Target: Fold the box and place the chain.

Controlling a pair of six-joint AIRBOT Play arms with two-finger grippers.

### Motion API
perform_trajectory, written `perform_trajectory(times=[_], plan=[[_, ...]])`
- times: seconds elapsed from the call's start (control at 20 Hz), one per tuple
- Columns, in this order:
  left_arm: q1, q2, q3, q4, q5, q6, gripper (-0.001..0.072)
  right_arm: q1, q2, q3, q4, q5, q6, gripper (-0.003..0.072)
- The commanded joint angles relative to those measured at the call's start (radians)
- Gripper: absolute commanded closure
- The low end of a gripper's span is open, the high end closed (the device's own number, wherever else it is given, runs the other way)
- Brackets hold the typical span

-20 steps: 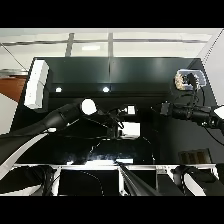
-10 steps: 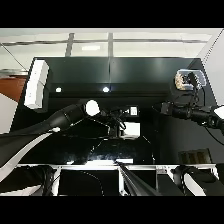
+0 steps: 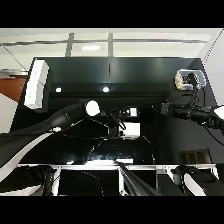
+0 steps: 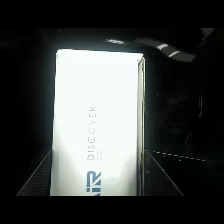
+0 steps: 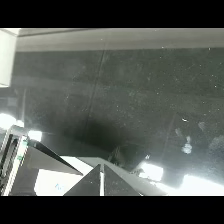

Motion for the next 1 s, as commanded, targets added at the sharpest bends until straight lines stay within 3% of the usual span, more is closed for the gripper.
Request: perform_trajectory(times=[0.0, 0.3, 0.6, 0.65, 0.7, 0.75, 0.8, 0.9, 0.95], plan=[[-0.001, -0.001, 0.001, 0.016, 0.008, 0.000, -0.0007, 0.000, 0.001, 0.000, 0.000, 0.000, 0.000, 0.0646], [-0.013, -0.056, 0.001, 0.016, 0.006, 0.000, -0.0006, 0.000, 0.001, 0.000, 0.000, -0.017, 0.000, 0.0647], [-0.044, -0.095, 0.001, 0.016, 0.095, 0.000, -0.0001, 0.000, 0.001, 0.000, 0.004, -0.026, 0.001, 0.0646], [-0.043, -0.097, 0.001, 0.016, 0.092, -0.001, 0.0054, 0.000, 0.001, 0.000, 0.003, -0.026, 0.001, 0.0646], [-0.042, -0.096, 0.002, 0.017, 0.080, 0.000, 0.0176, 0.000, 0.001, 0.000, 0.003, -0.031, 0.000, 0.0646], [-0.039, -0.092, 0.002, 0.021, 0.061, -0.001, 0.0361, 0.000, 0.001, 0.000, 0.003, -0.046, 0.001, 0.0646], [-0.030, -0.083, 0.002, 0.029, 0.035, -0.004, 0.0466, -0.004, 0.001, 0.000, 0.005, -0.054, 0.001, 0.0646], [0.011, -0.042, 0.002, 0.083, -0.016, -0.101, 0.0475, -0.037, 0.001, 0.001, 0.011, -0.053, 0.006, 0.0646], [0.043, -0.013, 0.002, 0.143, -0.046, -0.178, 0.0514, -0.058, 0.001, 0.001, 0.011, -0.046, 0.008, 0.0646]])
